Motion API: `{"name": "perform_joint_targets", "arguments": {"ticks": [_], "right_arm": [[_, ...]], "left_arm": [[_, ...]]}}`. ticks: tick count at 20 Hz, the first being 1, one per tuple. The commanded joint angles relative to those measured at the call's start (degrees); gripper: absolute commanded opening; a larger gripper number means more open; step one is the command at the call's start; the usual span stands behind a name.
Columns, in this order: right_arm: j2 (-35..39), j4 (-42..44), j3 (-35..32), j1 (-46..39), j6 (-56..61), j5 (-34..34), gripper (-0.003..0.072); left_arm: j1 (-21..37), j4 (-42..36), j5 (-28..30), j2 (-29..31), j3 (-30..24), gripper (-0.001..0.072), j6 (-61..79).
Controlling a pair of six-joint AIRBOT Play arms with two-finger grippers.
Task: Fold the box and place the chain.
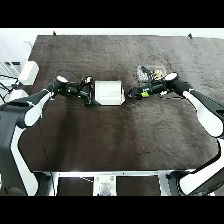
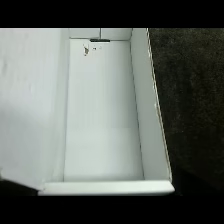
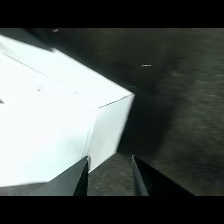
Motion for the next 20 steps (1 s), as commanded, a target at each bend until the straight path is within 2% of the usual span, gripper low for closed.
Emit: {"name": "perform_joint_targets", "arguments": {"ticks": [1,8,10,12,15,20], "right_arm": [[0.24,0.96,0.09,1.2,0.31,0.87,0.0324],[0.55,0.9,2.56,1.97,3.3,0.83,0.0341],[0.55,0.94,2.54,2.34,3.34,0.59,0.0396],[0.55,0.9,2.54,2.89,3.34,0.39,0.0397],[0.55,0.85,2.54,3.74,6.8,-1.22,0.0465],[0.55,-0.5,3.56,5.4,8.04,-2.73,0.0465]], "left_arm": [[0.04,0.02,0.0,0.02,0.02,0.0481,0.02],[0.07,0.0,0.0,0.02,0.02,0.0481,0.02],[0.07,0.02,0.0,0.02,0.02,0.0481,0.02],[0.07,0.0,0.0,0.02,0.02,0.0481,0.02],[0.07,0.0,0.0,0.02,0.02,0.0481,0.02],[0.04,0.0,-0.02,0.02,0.02,0.0481,0.02]]}}
